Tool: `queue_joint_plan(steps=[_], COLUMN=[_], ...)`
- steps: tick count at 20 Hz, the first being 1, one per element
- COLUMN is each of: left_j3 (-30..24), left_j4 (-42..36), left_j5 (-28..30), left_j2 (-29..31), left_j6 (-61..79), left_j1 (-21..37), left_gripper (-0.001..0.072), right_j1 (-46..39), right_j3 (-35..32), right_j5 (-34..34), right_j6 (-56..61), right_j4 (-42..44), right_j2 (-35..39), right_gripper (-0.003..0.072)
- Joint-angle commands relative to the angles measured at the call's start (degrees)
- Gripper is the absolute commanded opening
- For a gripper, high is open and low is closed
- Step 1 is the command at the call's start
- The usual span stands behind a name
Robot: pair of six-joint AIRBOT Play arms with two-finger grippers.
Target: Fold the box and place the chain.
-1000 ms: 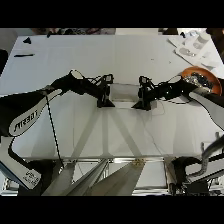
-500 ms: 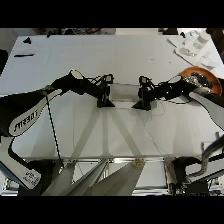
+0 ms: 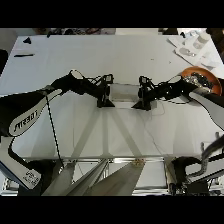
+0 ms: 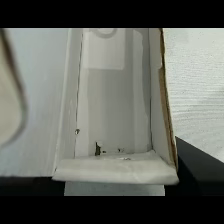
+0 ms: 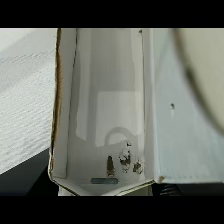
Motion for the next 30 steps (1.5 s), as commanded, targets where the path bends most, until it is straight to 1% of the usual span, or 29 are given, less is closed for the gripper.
queue_joint_plan(steps=[1, 2, 3, 5, 9, 13, 18, 19, 20, 21, 22, 23, 25, 26, 28, 30], left_j3=[0.0, 0.0, 0.0, 0.0, 0.0, 0.0, 0.0, 0.0, 0.0, 0.0, 0.0, 0.0, 0.0, 0.0, 0.0, 0.0], left_j4=[0.0, 0.0, 0.0, 0.0, 0.0, 0.0, 0.0, 0.0, 0.0, 0.0, 0.0, 0.0, 0.0, 0.0, 0.0, 0.0], left_j5=[0.0, 0.0, 0.0, 0.0, 0.0, 0.0, 0.0, 0.0, 0.0, 0.0, 0.0, 0.0, 0.0, 0.0, 0.0, 0.0], left_j2=[0.0, 0.0, 0.0, 0.0, 0.0, 0.0, 0.0, 0.0, 0.0, 0.0, 0.0, 0.0, 0.0, 0.0, 0.0, 0.0], left_j6=[0.0, 0.0, 0.0, 0.0, 0.0, 0.0, 0.0, 0.0, 0.0, 0.0, 0.0, 0.0, 0.0, 0.0, 0.0, 0.0], left_j1=[0.0, 0.0, 0.0, 0.0, 0.0, 0.0, 0.0, 0.0, 0.0, 0.0, 0.0, 0.0, 0.0, 0.0, 0.0, 0.0], left_gripper=[0.0257, 0.0257, 0.0257, 0.0257, 0.0257, 0.0257, 0.0257, 0.0257, 0.0257, 0.0257, 0.0257, 0.0257, 0.0257, 0.0257, 0.0257, 0.0257], right_j1=[0.0, 0.0, 0.0, -0.1, -0.3, -3.3, -7.6, -7.7, -7.7, -7.4, -7.0, -6.6, -5.3, -4.4, -2.0, 0.6], right_j3=[0.0, 0.0, 0.0, 0.1, 0.1, 0.0, 0.0, 0.0, 0.0, 0.0, 0.0, 0.0, 0.0, 0.0, 0.0, 0.0], right_j5=[-0.1, -0.5, -1.4, -1.7, -1.7, -1.7, -0.9, 0.2, 1.9, 4.3, 6.9, 8.5, 7.9, 6.1, 0.0, -7.8], right_j6=[0.0, 0.0, 0.0, -0.2, -0.1, 0.2, 5.9, 6.5, 7.0, 7.1, 7.1, 7.3, 9.9, 12.4, 17.3, 21.4], right_j4=[0.0, 0.1, 0.1, -0.1, -3.7, -6.2, -14.8, -15.0, -14.8, -13.9, -12.9, -11.6, -6.8, -3.8, 2.0, 4.2], right_j2=[0.0, 0.0, 0.0, 0.2, 2.3, 5.9, 11.5, 12.3, 13.0, 13.6, 14.3, 14.9, 15.4, 15.4, 15.4, 14.9], right_gripper=[0.0415, 0.0511, 0.0623, 0.0624, 0.0623, 0.0623, 0.0613, 0.0543, 0.0442, 0.0308, 0.009, 0.001, 0.001, 0.0007, 0.0004, 0.0002])
